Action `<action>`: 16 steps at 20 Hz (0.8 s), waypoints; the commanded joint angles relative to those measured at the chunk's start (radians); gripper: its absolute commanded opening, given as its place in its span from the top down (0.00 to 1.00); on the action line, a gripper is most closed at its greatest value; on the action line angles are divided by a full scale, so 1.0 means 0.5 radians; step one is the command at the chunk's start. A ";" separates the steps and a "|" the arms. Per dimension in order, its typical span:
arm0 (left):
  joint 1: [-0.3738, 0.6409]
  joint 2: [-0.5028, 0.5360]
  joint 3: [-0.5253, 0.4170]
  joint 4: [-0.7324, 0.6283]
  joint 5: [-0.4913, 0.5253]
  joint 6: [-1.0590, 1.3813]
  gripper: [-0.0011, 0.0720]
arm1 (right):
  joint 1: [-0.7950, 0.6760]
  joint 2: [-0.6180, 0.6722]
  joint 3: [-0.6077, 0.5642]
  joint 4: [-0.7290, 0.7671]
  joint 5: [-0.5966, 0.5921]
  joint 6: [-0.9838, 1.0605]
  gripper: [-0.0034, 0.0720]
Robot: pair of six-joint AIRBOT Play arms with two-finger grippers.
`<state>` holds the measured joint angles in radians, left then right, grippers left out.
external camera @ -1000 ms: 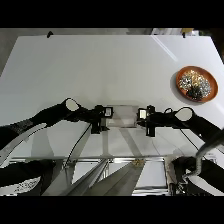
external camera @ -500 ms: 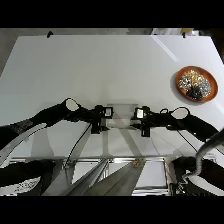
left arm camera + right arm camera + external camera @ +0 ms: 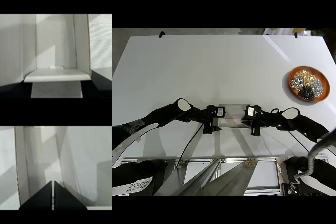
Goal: Fold the box and place the chain.
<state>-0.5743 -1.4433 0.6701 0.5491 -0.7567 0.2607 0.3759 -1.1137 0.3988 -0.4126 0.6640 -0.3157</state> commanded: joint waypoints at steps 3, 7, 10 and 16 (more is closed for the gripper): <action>-0.002 0.000 0.002 0.002 0.001 0.003 0.80 | -0.065 0.347 -0.001 -0.681 -0.004 0.654 0.93; -0.002 0.000 0.002 0.002 0.002 0.003 0.80 | -0.284 0.711 -0.001 -1.117 -0.001 1.543 0.93; -0.002 0.000 0.002 0.002 0.001 0.003 0.80 | -0.556 0.858 -0.001 -1.386 0.007 2.235 0.93; -0.002 0.000 0.002 0.002 0.001 0.003 0.80 | -0.838 0.565 -0.005 -1.273 0.458 2.830 0.93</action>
